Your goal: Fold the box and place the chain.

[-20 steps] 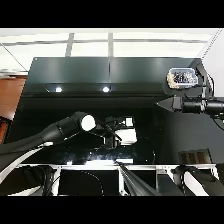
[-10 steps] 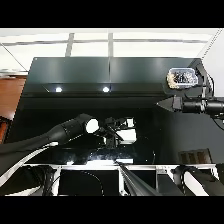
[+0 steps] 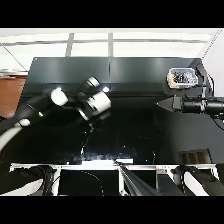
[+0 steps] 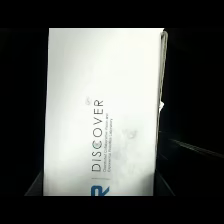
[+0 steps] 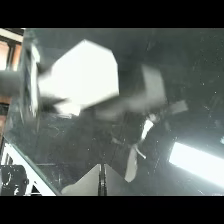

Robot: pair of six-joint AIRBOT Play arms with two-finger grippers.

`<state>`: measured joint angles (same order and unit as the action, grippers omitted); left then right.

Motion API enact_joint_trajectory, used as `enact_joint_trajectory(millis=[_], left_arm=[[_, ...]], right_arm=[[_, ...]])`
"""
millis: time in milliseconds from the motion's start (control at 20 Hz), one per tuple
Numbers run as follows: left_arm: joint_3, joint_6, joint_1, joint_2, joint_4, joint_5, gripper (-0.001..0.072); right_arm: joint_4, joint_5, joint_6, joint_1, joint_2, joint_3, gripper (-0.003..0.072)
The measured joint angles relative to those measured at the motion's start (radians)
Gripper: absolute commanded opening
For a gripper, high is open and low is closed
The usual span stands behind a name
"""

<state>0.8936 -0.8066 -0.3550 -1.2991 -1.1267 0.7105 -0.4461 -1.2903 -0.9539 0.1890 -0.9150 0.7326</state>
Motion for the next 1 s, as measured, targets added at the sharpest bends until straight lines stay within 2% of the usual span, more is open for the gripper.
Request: enact_joint_trajectory(millis=[100, 150, 300, 450, 600, 750, 800, 850, 1000], left_arm=[[0.088, -0.066, 0.159, -0.052, -0.038, 0.025, 0.0379], [0.151, -0.090, 0.237, -0.095, -0.050, 0.047, 0.0428], [0.356, -0.163, 0.420, -0.238, -0.080, 0.101, 0.0426], [0.566, -0.224, 0.553, -0.396, -0.118, 0.136, 0.0424], [0.740, -0.254, 0.632, -0.539, -0.139, 0.174, 0.0424], [0.885, -0.266, 0.666, -0.662, -0.153, 0.208, 0.0440], [0.921, -0.270, 0.669, -0.697, -0.159, 0.221, 0.0645], [0.953, -0.272, 0.669, -0.728, -0.169, 0.235, 0.0710], [1.039, -0.287, 0.650, -0.773, -0.249, 0.248, 0.0711]], right_arm=[[0.000, 0.000, 0.000, 0.000, 0.000, 0.000, 0.0043], [0.000, 0.000, 0.000, 0.000, 0.000, 0.000, 0.0043], [0.000, 0.000, -0.013, 0.000, 0.000, 0.000, 0.0043], [0.000, 0.002, -0.020, 0.000, 0.000, 0.000, 0.0044], [0.001, 0.013, -0.023, 0.000, 0.000, 0.000, 0.0044], [0.001, 0.021, -0.024, 0.000, 0.000, 0.000, 0.0044], [0.001, 0.026, -0.024, 0.000, 0.000, 0.000, 0.0043], [0.001, 0.029, -0.025, 0.000, 0.000, 0.000, 0.0043], [0.001, 0.036, -0.031, 0.000, 0.000, 0.000, 0.0043]])
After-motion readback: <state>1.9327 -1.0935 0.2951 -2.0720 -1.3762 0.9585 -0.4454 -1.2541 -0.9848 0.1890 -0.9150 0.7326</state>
